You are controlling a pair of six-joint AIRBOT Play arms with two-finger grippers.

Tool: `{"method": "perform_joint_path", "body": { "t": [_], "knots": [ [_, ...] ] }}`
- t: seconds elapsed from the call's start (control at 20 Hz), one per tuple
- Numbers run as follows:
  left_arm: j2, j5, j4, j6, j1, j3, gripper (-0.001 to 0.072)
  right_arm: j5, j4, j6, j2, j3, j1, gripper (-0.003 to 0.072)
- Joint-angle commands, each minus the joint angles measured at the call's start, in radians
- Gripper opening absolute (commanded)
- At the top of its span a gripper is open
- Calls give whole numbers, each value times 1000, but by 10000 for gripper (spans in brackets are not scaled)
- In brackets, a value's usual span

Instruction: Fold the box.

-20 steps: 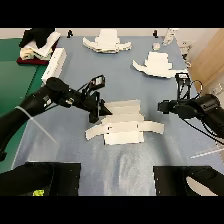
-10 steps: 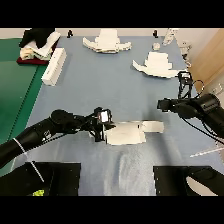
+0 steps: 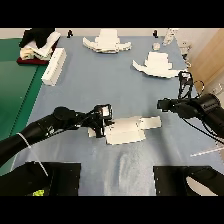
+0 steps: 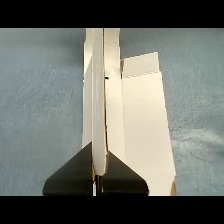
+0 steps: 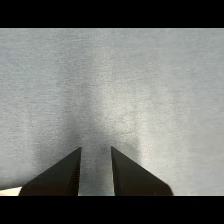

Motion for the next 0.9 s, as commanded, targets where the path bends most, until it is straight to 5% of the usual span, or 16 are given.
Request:
{"method": "perform_joint_path", "body": {
  "t": [0.0, 0.3, 0.85],
  "knots": [
    [-45, -179, 197, -192, 78, 90, 11, 0, 16, 1, -1, 1, 0, 301],
    [-173, -348, 174, -192, 98, 206, 12, -1, 18, 1, -1, 1, 0, 301],
    [-221, -358, 137, -216, 98, 196, 13, -2, 43, 0, -1, 1, 0, 301]
  ]
}}
